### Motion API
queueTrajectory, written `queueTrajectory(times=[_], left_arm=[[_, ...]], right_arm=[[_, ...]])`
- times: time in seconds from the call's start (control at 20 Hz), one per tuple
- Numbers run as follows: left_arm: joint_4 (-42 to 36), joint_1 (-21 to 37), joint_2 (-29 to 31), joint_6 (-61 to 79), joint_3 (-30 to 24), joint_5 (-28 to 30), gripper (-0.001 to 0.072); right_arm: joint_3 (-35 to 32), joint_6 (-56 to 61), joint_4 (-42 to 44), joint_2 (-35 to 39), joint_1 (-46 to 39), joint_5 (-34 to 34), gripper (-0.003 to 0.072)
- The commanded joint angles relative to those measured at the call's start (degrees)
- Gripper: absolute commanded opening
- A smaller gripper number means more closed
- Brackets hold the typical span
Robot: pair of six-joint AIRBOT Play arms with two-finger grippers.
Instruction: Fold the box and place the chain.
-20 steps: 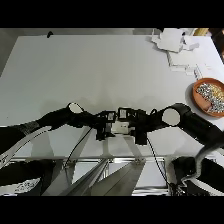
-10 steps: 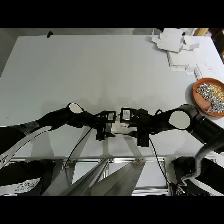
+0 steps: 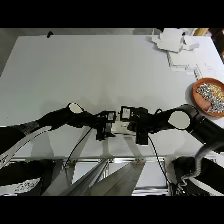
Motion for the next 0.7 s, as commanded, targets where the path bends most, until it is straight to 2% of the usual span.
queueTrajectory(times=[0.0, 0.25, 0.65], left_arm=[[0.0, 0.0, 0.0, 0.0, 0.1, 0.0, 0.0211], [0.0, 0.0, 0.0, 0.0, 0.1, 0.0, 0.0211], [0.0, 0.0, 0.0, 0.0, 0.1, 0.0, 0.0211]], right_arm=[[0.0, 0.0, -0.1, -2.9, 0.0, 0.9, 0.0020], [0.0, 0.0, 0.7, -8.7, 0.0, 5.8, 0.0020], [0.0, 0.0, 0.6, -9.6, 0.0, 3.0, 0.0020]])
